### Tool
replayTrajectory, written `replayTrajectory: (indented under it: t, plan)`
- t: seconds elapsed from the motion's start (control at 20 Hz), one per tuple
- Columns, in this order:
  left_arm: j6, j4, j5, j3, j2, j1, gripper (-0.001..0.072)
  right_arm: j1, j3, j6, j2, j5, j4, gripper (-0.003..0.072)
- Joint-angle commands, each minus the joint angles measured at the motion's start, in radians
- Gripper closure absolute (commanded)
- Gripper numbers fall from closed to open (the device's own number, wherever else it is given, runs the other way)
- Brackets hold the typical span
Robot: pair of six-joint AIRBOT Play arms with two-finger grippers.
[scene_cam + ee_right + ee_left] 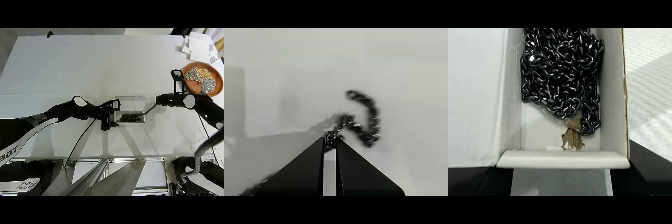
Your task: Fold the box and place the chain.
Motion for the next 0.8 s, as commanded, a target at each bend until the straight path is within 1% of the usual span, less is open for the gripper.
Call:
replayTrajectory:
  t: [0.0, 0.2, 0.4, 0.45, 0.55, 0.65, 0.75]
  plan:
    - [0.0, 0.0, -0.007, 0.0, 0.001, -0.001, 0.0388, 0.003, 0.001, -0.039, 0.108, 0.058, -0.015, 0.0669]
    - [0.0, 0.0, -0.017, 0.0, 0.001, 0.0, 0.0388, 0.003, 0.001, -0.051, 0.265, 0.122, -0.015, 0.0668]
    - [0.0, 0.0, -0.032, 0.0, 0.001, 0.0, 0.0388, 0.003, 0.0, -0.133, 0.401, 0.254, 0.043, 0.0668]
    - [0.0, 0.0, -0.037, 0.0, 0.001, 0.0, 0.0388, 0.003, 0.0, -0.161, 0.434, 0.291, 0.082, 0.0668]
    - [0.0, 0.0, -0.038, 0.0, 0.001, 0.0, 0.0388, 0.003, -0.005, -0.25, 0.497, 0.348, 0.213, 0.0668]
    - [0.0, 0.0, -0.041, 0.0, 0.001, 0.0, 0.0388, 0.003, -0.01, -0.342, 0.551, 0.398, 0.356, 0.0668]
    - [0.0, 0.0, -0.043, 0.0, 0.001, 0.0, 0.0388, 0.003, -0.01, -0.391, 0.584, 0.431, 0.461, 0.0668]
